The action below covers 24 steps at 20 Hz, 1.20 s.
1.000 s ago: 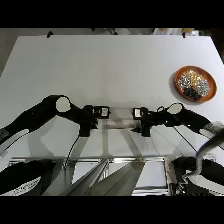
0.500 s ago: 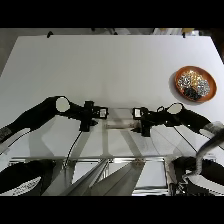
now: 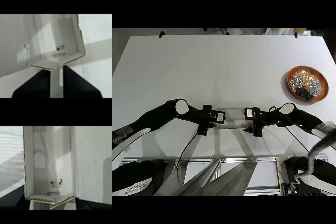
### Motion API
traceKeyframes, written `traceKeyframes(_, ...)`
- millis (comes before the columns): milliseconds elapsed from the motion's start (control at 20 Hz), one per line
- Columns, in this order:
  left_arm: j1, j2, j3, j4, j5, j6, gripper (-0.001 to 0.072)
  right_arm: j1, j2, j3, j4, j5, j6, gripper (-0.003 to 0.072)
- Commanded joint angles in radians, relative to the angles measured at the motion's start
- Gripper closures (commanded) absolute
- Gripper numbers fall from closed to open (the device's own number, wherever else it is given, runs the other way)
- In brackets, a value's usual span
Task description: Fold the box and place the chain.
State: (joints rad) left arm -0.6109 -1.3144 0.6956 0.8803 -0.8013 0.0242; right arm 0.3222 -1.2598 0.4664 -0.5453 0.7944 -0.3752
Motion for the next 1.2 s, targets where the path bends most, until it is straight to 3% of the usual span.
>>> traceKeyframes(0,-0.008,-0.012,0.000,-0.042,0.026,-0.009,0.0581,0.000,0.001,0.001,0.000,0.000,0.000,0.0372)
traceKeyframes(450,-0.068,-0.013,0.000,-0.155,0.136,-0.053,0.0573,0.000,0.001,0.001,0.000,0.000,0.000,0.0372)
traceKeyframes(550,-0.072,-0.013,0.000,-0.154,0.132,-0.115,0.0446,0.000,0.001,0.001,0.000,0.000,0.000,0.0372)
traceKeyframes(650,-0.072,-0.013,0.000,-0.149,0.131,-0.199,0.0411,0.000,0.001,0.001,0.000,0.000,0.000,0.0372)
traceKeyframes(750,-0.071,-0.012,0.000,-0.139,0.121,-0.240,0.0437,0.000,0.001,0.001,0.000,0.000,0.000,0.0372)
traceKeyframes(850,-0.065,-0.002,0.000,-0.113,0.103,-0.295,0.0612,0.000,0.001,0.001,0.000,0.000,0.000,0.0372)
traceKeyframes(900,-0.057,0.014,0.000,-0.088,0.089,-0.339,0.0654,0.000,0.001,0.001,0.000,0.000,0.000,0.0372)
traceKeyframes(1150,0.025,0.166,0.000,0.091,-0.028,-0.764,0.0706,0.000,0.001,0.001,0.000,0.000,0.000,0.0372)
